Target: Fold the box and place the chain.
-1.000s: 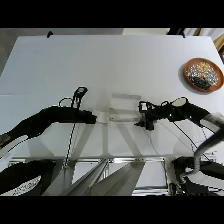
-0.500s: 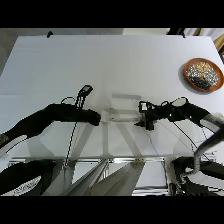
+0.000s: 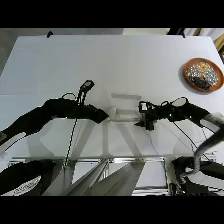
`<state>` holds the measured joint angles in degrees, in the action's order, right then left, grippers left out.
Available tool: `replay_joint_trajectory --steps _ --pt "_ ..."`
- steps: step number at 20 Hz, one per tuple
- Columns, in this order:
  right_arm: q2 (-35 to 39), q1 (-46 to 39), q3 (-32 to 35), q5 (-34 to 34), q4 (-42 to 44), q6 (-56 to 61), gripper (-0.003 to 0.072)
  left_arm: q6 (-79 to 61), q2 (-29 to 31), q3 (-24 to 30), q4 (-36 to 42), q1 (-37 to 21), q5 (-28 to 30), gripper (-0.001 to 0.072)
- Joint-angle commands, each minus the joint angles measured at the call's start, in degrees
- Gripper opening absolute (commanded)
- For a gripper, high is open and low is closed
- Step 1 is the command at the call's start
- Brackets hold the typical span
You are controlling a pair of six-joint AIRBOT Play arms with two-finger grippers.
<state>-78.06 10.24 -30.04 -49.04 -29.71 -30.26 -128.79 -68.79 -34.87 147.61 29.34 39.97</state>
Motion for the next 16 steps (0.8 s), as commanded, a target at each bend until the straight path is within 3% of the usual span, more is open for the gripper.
replay_joint_trajectory --steps 1,8,16 --pt "-0.04 0.04 -0.07 -0.02 0.00 0.00 0.0317 1.79 -0.07 -0.13 1.53 -0.02 -0.33 0.0493" --pt "-0.04 0.04 -0.07 -0.02 0.00 0.00 0.0317 8.35 -3.63 -1.97 0.98 1.60 0.59 0.0525" --pt "-0.04 0.04 -0.07 -0.02 0.00 0.00 0.0317 12.33 -3.69 -4.70 -1.86 1.90 1.20 0.0533"
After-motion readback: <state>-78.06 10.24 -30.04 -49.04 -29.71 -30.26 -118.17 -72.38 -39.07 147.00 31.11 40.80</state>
